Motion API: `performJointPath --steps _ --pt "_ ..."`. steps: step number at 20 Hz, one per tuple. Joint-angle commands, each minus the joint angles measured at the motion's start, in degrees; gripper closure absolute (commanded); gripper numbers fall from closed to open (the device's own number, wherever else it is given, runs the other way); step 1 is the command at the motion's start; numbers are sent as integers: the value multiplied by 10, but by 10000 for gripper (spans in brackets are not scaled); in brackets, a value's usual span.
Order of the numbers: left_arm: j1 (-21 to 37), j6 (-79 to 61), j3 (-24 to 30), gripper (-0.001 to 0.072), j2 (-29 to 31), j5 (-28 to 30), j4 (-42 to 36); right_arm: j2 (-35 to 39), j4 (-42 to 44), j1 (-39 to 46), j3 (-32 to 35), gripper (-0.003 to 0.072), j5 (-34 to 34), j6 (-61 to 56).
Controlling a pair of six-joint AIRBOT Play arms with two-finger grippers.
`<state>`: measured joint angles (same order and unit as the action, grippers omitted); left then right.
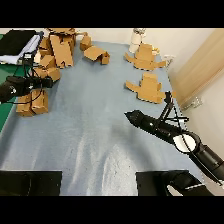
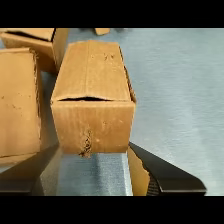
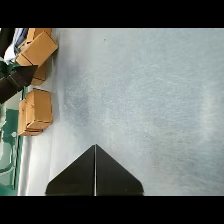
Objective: Fold the box.
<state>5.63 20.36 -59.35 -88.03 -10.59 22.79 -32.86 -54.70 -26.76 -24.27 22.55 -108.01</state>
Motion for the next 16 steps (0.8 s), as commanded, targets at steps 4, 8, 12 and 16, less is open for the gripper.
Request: performJointPath --steps 4,8,12,16 --pt "16 3 -9 116 -15 -40 29 1 0 0 -1 683 -22 -1" --pt "16 3 -9 -11 -12 -57 47 1 1 0 0 683 -21 -1" --pt "16 7 -9 -11 14 -67 47 1 6 0 -1 683 -18 -1" --pt "42 10 -9 -11 79 -113 52 1 7 0 0 683 -17 -1"
